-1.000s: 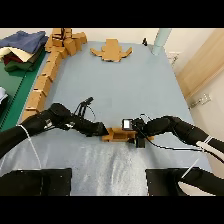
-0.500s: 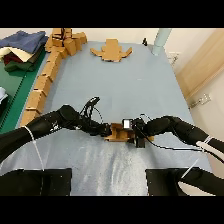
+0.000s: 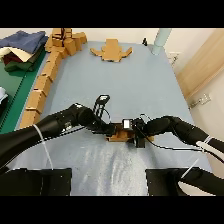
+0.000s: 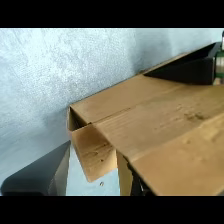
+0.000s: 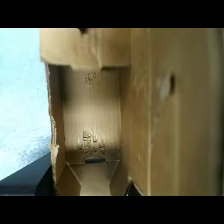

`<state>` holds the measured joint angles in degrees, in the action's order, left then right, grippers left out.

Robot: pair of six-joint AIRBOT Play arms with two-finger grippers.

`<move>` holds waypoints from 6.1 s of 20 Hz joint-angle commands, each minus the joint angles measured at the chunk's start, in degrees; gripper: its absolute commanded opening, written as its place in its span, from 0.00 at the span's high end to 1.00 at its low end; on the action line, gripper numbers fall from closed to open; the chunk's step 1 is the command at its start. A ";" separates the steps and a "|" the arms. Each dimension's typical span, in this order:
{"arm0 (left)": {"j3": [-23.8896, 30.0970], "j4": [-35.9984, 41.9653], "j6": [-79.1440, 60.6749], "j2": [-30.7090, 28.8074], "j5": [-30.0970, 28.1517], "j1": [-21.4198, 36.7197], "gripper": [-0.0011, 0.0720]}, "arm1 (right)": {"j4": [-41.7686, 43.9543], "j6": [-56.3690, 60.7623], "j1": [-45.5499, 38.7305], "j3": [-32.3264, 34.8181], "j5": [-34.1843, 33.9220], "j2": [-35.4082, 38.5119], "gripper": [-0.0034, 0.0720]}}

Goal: Fold the box.

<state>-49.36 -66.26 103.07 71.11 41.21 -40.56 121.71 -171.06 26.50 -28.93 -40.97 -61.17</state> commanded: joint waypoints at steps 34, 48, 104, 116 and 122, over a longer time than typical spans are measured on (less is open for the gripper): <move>-19.15 -17.53 25.62 18.29 16.85 -9.05 0.44 | 0.00 0.00 0.04 -0.04 0.02 0.04 0.25; -19.15 -17.38 26.93 18.29 15.85 -7.67 0.97 | 0.00 0.00 0.04 -0.04 0.02 0.04 0.25; 2.97 15.78 -79.58 -0.39 12.50 11.96 0.94 | 0.00 0.00 0.04 -0.04 0.00 0.04 0.25; 12.41 46.12 -130.79 2.60 0.17 17.55 0.01 | 0.00 0.00 0.04 -0.04 0.00 0.04 0.25; 11.41 48.61 -130.57 5.25 -3.96 15.74 0.01 | 0.00 0.00 0.04 -0.04 0.00 0.04 0.25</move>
<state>-37.87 -19.35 -25.32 75.53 38.39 -24.38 121.71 -171.02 26.52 -28.93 -40.97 -61.17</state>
